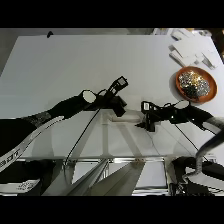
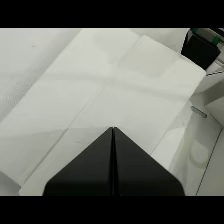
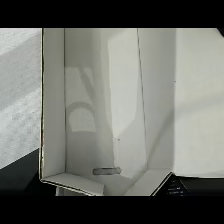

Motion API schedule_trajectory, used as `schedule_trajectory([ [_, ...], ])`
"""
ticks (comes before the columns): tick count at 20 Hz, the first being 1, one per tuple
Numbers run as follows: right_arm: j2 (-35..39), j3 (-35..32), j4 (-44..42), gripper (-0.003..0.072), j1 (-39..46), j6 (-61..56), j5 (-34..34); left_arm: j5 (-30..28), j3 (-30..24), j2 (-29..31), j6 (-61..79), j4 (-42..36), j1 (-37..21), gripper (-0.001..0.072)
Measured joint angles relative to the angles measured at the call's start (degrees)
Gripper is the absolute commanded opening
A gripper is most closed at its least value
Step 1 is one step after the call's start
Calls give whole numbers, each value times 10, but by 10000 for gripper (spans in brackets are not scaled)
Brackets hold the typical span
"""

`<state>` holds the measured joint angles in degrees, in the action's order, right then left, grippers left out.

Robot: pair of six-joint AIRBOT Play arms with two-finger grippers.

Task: Fold the box and place the chain.

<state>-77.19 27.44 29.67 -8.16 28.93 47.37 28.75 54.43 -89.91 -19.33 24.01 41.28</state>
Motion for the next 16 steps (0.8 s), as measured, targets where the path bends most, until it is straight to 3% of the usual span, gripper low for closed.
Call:
schedule_trajectory([
  [4, 0, 0, 1, 396, 0, 2, 0, 31, 0, 24, 0, 17, -8, 9],
  [8, 0, 0, 1, 396, 0, 2, -1, 73, -1, 90, -2, 69, -35, 11],
  [12, 0, 0, 1, 396, 0, 1, 0, 163, -1, 147, -2, 174, -61, 11],
  [16, 0, 0, 1, 396, 0, 1, 0, 263, -1, 150, -2, 288, -73, 16],
])
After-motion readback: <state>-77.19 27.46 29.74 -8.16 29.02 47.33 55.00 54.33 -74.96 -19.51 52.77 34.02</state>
